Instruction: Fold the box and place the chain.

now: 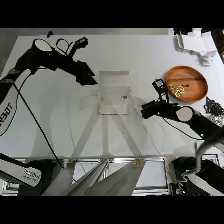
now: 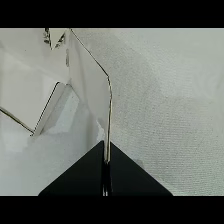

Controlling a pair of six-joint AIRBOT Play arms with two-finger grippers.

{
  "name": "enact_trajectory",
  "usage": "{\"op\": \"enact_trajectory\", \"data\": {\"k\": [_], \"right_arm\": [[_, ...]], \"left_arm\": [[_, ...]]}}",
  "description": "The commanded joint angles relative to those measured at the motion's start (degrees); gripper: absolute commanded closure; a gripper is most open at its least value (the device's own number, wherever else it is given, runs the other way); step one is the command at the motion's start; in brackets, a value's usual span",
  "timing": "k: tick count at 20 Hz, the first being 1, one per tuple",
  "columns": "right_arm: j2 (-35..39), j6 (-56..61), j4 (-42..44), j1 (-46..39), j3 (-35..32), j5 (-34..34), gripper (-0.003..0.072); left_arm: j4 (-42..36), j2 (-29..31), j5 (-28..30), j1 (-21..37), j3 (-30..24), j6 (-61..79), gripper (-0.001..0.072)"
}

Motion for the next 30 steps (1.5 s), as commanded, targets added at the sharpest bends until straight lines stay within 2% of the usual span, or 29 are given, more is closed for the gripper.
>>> {"op": "enact_trajectory", "data": {"k": [1,4,8,9,10,11,12,30], "right_arm": [[0.02,0.00,0.00,0.04,0.00,0.00,0.0677],[0.02,0.00,0.00,0.04,0.00,0.00,0.0677],[0.02,0.00,0.00,0.04,0.00,0.00,0.0677],[0.02,0.00,0.00,0.04,0.00,0.00,0.0677],[0.02,0.00,0.00,0.04,0.00,0.00,0.0677],[0.02,0.00,0.00,0.04,0.00,0.00,0.0677],[0.02,0.00,0.00,0.04,0.00,0.00,0.0677],[0.02,0.00,0.02,0.07,0.00,0.00,0.0677]], "left_arm": [[-2.64,-3.56,0.98,-2.45,0.00,1.18,0.0007],[-2.71,-6.80,4.48,-4.24,0.00,1.16,0.0007],[-2.78,-8.76,5.29,-5.88,0.00,3.23,0.0017],[-2.80,-8.87,5.18,-5.95,0.00,4.52,0.0155],[-2.93,-8.85,5.05,-5.99,0.00,5.90,0.0383],[-3.06,-8.85,5.01,-5.99,0.00,6.93,0.0656],[-3.04,-8.85,5.01,-5.99,0.00,7.80,0.0698],[-3.04,-8.83,5.03,-5.84,0.00,8.26,0.0694]]}}
